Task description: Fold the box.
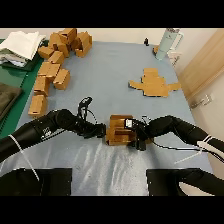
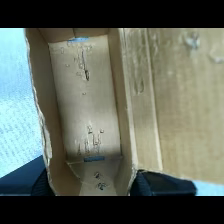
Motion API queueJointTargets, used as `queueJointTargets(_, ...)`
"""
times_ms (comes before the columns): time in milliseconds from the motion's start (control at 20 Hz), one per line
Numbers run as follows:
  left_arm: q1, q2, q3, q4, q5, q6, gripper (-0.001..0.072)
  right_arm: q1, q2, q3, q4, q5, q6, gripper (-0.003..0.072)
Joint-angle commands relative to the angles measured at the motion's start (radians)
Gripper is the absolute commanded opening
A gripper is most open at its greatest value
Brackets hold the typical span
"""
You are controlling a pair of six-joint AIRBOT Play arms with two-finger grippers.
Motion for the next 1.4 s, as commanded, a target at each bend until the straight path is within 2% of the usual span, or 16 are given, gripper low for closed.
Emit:
queueJointTargets(0, 0.006, 0.0, 0.017, -0.026, -0.015, 0.007, 0.0428, 0.001, 0.001, 0.0, 0.0, 0.0, 0.0, 0.0572)
queueJointTargets(450, -0.055, -0.045, 0.017, -0.065, 0.016, 0.053, 0.0427, 0.001, 0.001, 0.0, 0.0, 0.0, 0.0, 0.0572)
queueJointTargets(700, -0.055, -0.046, 0.016, -0.065, 0.092, 0.053, 0.043, 0.001, 0.001, 0.0, 0.0, 0.0, 0.0, 0.0572)
queueJointTargets(750, -0.055, -0.046, 0.016, -0.064, 0.083, 0.057, 0.0502, 0.001, 0.001, 0.0, 0.0, 0.0, 0.0, 0.0572)
queueJointTargets(850, -0.058, -0.046, 0.016, -0.058, 0.078, 0.064, 0.0526, 0.001, 0.001, 0.0, 0.0, 0.0, 0.0, 0.0571)
queueJointTargets(1050, -0.096, -0.082, 0.027, -0.01, 0.069, 0.015, 0.0515, 0.001, 0.001, 0.0, 0.0, 0.0, 0.0, 0.0572)
queueJointTargets(1200, -0.14, -0.156, 0.101, 0.047, 0.03, -0.046, 0.0514, 0.001, 0.001, 0.0, 0.0, 0.0, 0.0, 0.0572)
queueJointTargets(1300, -0.176, -0.207, 0.175, 0.19, -0.039, -0.187, 0.0465, 0.001, 0.001, 0.0, 0.0, 0.0, 0.0, 0.0571)
queueJointTargets(1350, -0.195, -0.224, 0.204, 0.267, -0.073, -0.274, 0.0465, 0.001, 0.001, 0.0, 0.0, 0.0, 0.0, 0.0572)
